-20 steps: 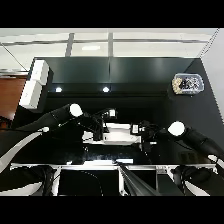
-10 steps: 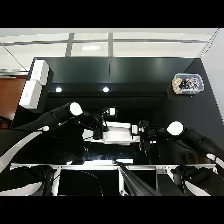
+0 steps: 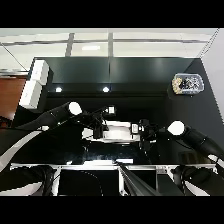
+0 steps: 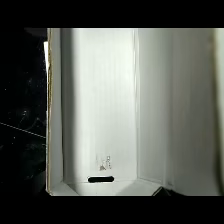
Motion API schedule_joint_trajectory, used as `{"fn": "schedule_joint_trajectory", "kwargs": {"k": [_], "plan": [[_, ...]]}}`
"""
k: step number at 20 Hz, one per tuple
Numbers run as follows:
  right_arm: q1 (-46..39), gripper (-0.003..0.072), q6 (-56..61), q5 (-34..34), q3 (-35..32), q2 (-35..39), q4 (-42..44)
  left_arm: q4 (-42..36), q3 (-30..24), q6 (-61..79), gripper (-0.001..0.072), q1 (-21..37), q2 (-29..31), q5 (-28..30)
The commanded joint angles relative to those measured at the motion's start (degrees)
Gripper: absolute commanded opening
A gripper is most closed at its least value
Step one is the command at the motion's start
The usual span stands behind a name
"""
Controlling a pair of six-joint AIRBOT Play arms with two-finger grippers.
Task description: Fold the box and place the chain.
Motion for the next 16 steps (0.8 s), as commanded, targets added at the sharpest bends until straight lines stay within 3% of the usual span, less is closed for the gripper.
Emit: {"fn": "schedule_joint_trajectory", "kwargs": {"k": [1,16], "plan": [[0.1,0.0628,1.2,1.0,0.2,0.4,-0.1,-0.1,0.0,-0.1,0.0025,0.4,0.0,0.1],[0.1,0.0627,-3.1,-4.4,-0.6,-2.2,-1.1,-2.6,0.2,0.0,0.0025,0.4,0.0,3.1]]}}
